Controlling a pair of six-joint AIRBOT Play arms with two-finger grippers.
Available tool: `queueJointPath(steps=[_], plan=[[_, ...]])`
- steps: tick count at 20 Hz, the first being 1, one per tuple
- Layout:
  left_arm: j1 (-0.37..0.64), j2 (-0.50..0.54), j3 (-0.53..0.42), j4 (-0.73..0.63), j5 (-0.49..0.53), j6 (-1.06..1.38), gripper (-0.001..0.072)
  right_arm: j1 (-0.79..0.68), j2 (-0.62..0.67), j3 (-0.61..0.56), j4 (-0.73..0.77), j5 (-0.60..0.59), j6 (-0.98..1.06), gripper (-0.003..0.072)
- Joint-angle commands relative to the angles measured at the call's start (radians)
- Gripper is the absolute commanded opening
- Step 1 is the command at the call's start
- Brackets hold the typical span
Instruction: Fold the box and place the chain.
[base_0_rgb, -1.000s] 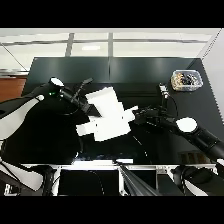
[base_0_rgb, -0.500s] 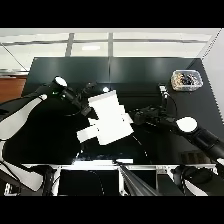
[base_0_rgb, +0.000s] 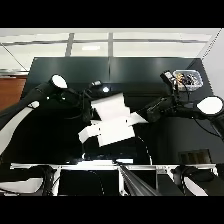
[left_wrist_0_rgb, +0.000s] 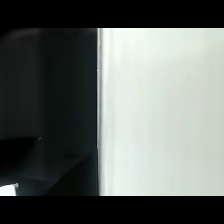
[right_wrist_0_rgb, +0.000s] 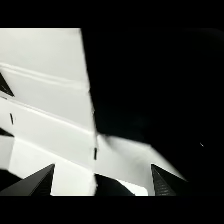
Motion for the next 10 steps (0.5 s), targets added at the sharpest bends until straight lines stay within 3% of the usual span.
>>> queueJointPath(steps=[1, 3, 6, 8, 10], plan=[[-0.095, 0.050, -0.024, 0.132, 0.115, 0.159, 0.0029, -0.016, 0.000, 0.021, -0.034, -0.007, 0.003, 0.0702], [-0.143, 0.047, -0.025, 0.132, 0.184, 0.208, 0.0029, -0.011, -0.001, 0.019, -0.037, -0.010, -0.001, 0.0703], [-0.189, 0.035, -0.058, 0.100, 0.444, 0.219, 0.0029, -0.011, -0.006, 0.004, -0.091, -0.022, -0.082, 0.0702], [-0.196, 0.008, -0.060, 0.097, 0.476, 0.236, 0.0031, -0.011, -0.017, -0.020, -0.130, -0.045, -0.126, 0.0702], [-0.194, -0.013, -0.060, 0.098, 0.442, 0.266, 0.0031, -0.011, -0.034, -0.050, -0.150, -0.050, -0.197, 0.0702]])
